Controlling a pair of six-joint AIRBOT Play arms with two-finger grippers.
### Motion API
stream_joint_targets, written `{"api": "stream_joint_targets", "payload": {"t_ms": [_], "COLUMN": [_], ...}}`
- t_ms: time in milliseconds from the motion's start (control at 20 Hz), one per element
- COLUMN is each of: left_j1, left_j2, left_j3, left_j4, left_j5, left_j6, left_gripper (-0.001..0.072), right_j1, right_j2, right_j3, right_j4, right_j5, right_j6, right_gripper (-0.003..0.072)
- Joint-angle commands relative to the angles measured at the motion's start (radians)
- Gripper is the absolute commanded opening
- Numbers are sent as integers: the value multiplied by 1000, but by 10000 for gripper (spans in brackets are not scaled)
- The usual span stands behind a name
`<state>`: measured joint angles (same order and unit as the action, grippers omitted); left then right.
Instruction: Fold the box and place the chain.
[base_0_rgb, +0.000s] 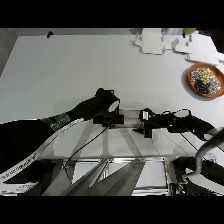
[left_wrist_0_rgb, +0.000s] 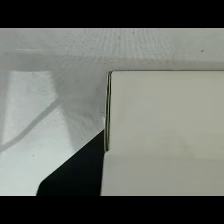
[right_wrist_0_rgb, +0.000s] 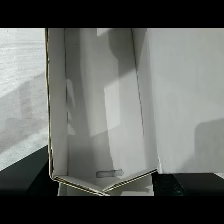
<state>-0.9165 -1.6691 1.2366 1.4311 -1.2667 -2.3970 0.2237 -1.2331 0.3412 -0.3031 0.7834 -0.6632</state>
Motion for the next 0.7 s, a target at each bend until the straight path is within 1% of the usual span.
{"api": "stream_joint_targets", "payload": {"t_ms": [0, 50, 150, 300, 550, 650], "left_j1": [2, 7, 22, 54, 122, 149], "left_j2": [7, 16, 48, 109, 243, 301], "left_j3": [0, 0, 0, 0, 0, 0], "left_j4": [-2, -2, -2, -2, -23, -35], "left_j5": [5, 2, -11, -44, -58, -105], "left_j6": [0, 0, 50, 145, 326, 439], "left_gripper": [114, 189, 301, 301, 291, 291], "right_j1": [0, 0, 0, 0, 0, 0], "right_j2": [0, 0, 0, 0, 0, 0], "right_j3": [0, 0, 0, 0, 0, 0], "right_j4": [0, 0, 0, 0, 0, 0], "right_j5": [1, 1, 2, 3, 3, 3], "right_j6": [0, 0, 0, 0, 0, 0], "right_gripper": [439, 439, 439, 439, 439, 439]}}
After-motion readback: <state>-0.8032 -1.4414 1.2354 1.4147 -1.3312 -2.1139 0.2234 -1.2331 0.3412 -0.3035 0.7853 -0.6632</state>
